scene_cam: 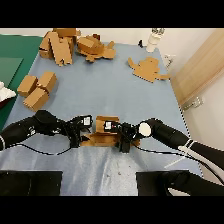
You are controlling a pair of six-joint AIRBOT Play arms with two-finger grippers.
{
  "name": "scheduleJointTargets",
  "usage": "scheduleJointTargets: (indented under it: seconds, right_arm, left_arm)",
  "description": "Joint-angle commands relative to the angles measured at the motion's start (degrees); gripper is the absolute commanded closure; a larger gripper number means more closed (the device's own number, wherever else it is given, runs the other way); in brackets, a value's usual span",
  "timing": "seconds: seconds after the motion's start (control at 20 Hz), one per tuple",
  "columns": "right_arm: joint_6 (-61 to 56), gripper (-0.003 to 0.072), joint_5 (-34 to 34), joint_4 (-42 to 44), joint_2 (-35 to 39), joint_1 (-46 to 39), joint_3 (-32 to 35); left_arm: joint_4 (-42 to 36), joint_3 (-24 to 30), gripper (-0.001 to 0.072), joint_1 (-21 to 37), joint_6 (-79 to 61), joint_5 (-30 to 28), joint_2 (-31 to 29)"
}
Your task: Fold the box.
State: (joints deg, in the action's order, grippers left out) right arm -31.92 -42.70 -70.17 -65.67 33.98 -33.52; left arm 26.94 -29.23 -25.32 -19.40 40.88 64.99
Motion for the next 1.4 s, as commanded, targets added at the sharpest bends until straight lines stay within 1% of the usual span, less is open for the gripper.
scheduleJointTargets:
  seconds: [0.0,0.1,0.15,0.25,0.3,0.55,0.7,0.75,0.8,0.95,1.0,1.15,1.35]
  right_arm:
    - [-0.2,0.0244,-0.3,-0.1,0.0,0.0,0.0]
    - [-0.2,0.0244,-0.3,-0.1,0.0,0.0,0.0]
    - [-0.2,0.0244,-0.3,-0.2,0.0,0.0,0.0]
    - [-0.2,0.0244,-0.3,-0.2,0.0,0.0,0.0]
    - [-0.2,0.0244,-0.3,-0.2,0.0,0.0,0.0]
    - [-0.2,0.0244,-0.3,-0.1,0.0,0.0,0.0]
    - [-0.2,0.0244,-0.3,-0.1,0.0,0.0,0.0]
    - [-0.2,0.0244,-0.3,-0.1,0.0,0.0,0.0]
    - [-0.2,0.0244,-0.3,-0.1,0.0,0.0,0.0]
    - [-0.2,0.0244,-0.3,-0.1,0.0,0.0,0.0]
    - [-0.2,0.0244,-0.3,-0.1,0.0,0.0,0.0]
    - [-0.2,0.0244,-0.3,-0.1,0.0,0.0,0.0]
    - [-0.2,0.0244,-0.3,-0.1,0.0,0.0,0.0]
  left_arm:
    - [2.9,-0.1,0.0342,0.0,0.3,2.4,-0.1]
    - [8.9,-0.1,0.0206,0.0,5.1,2.4,-0.1]
    - [9.6,-0.1,0.0207,0.0,6.7,2.8,-0.1]
    - [8.2,-0.2,0.0207,-0.5,7.0,4.3,-0.1]
    - [7.3,-0.2,0.0207,-1.5,7.0,4.0,-0.1]
    - [7.3,-0.2,0.0208,-6.3,7.5,-1.2,0.0]
    - [7.3,-0.2,0.021,-6.4,9.0,-2.6,0.0]
    - [7.3,-0.2,0.0263,-6.4,9.0,-2.6,0.0]
    - [7.3,-0.2,0.0268,-6.5,9.0,-2.6,0.0]
    - [6.6,-0.2,0.0268,-6.5,8.9,-2.6,0.0]
    - [7.6,-0.2,0.0268,-6.4,9.1,-2.6,-0.1]
    - [13.6,-0.2,0.0267,-4.6,16.4,-1.6,-0.7]
    - [13.9,-0.5,0.0266,-4.0,17.3,-1.4,-2.2]
